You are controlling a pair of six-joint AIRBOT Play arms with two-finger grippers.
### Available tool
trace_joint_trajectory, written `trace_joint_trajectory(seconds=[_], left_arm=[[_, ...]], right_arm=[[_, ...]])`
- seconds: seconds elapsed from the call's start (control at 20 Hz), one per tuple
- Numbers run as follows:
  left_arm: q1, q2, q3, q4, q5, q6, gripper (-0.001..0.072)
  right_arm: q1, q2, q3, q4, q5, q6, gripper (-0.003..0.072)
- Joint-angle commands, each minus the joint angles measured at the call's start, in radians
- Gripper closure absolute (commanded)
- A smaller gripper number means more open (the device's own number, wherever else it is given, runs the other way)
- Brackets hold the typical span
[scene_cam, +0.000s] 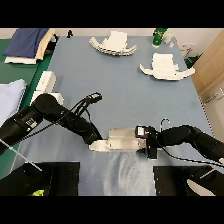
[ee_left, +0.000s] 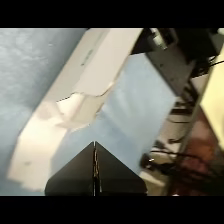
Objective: Fold the box.
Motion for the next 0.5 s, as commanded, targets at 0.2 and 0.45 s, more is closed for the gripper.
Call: trace_joint_trajectory(seconds=[0.2, 0.45], left_arm=[[-0.108, -0.21, 0.071, -0.187, 0.303, -0.122, 0.0696], [-0.047, -0.351, 0.116, -0.122, 0.328, -0.266, 0.0696]], right_arm=[[-0.001, 0.0, 0.0, 0.0, 0.0, 0.0, 0.0205], [-0.001, 0.0, 0.0, 0.0, 0.0, 0.0, 0.0204]])
